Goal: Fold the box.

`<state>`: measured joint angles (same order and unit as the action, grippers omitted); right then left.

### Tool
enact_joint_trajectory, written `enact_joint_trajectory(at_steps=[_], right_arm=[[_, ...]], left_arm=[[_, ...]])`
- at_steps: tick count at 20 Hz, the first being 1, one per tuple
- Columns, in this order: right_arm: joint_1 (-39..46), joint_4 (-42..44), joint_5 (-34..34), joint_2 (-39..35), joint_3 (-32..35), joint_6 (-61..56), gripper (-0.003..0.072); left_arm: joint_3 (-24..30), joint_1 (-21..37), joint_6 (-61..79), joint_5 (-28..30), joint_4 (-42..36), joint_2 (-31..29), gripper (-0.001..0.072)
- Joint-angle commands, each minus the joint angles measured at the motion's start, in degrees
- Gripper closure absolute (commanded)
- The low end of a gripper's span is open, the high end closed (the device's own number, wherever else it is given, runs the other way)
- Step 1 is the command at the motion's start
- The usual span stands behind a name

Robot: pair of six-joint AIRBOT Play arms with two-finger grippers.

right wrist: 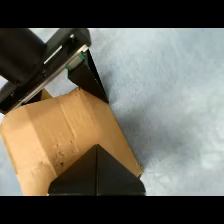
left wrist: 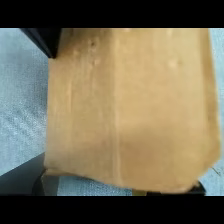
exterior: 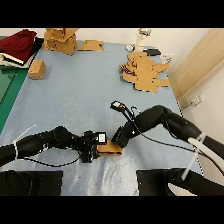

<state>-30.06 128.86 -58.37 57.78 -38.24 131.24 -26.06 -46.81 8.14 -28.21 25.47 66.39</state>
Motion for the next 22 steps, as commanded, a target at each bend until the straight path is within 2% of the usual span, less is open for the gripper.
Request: enact_joint_trajectory(at_steps=[1, 6, 12, 15, 16, 18, 19, 22], right_arm=[[-7.21, -6.51, 9.11, -6.51, 3.54, 0.17, 0.0684], [-15.04, -12.63, 14.01, -9.70, 6.08, -0.98, 0.0684], [-20.37, -16.83, 16.65, -10.47, 7.82, -2.27, 0.0683], [-22.95, -19.45, 19.63, -13.31, 9.70, -2.78, 0.0681], [-23.71, -19.80, 19.52, -14.21, 9.77, -2.75, 0.0628], [-24.48, -20.61, 19.41, -15.39, 9.75, -2.38, 0.0315], [-24.46, -21.05, 19.37, -15.32, 9.77, -1.16, 0.0261], [-24.48, -23.71, 19.37, -14.34, 9.75, 0.00, 0.0258]], left_arm=[[-0.07, 0.00, 0.00, 0.00, 0.00, 0.04, 0.0255], [-0.07, 0.00, 0.00, 0.02, 0.00, 0.04, 0.0255], [-0.07, 0.00, 0.00, 0.02, 0.00, 0.04, 0.0255], [-0.07, 0.00, 0.00, 0.00, 0.00, 0.04, 0.0256], [-0.07, 0.00, 0.00, 0.00, 0.00, 0.04, 0.0255], [-0.07, 0.00, 0.00, 0.02, 0.00, 0.04, 0.0255], [-0.07, 0.00, 0.00, 0.02, 0.00, 0.04, 0.0255], [-0.07, 0.00, 0.00, 0.02, 0.00, 0.04, 0.0255]])
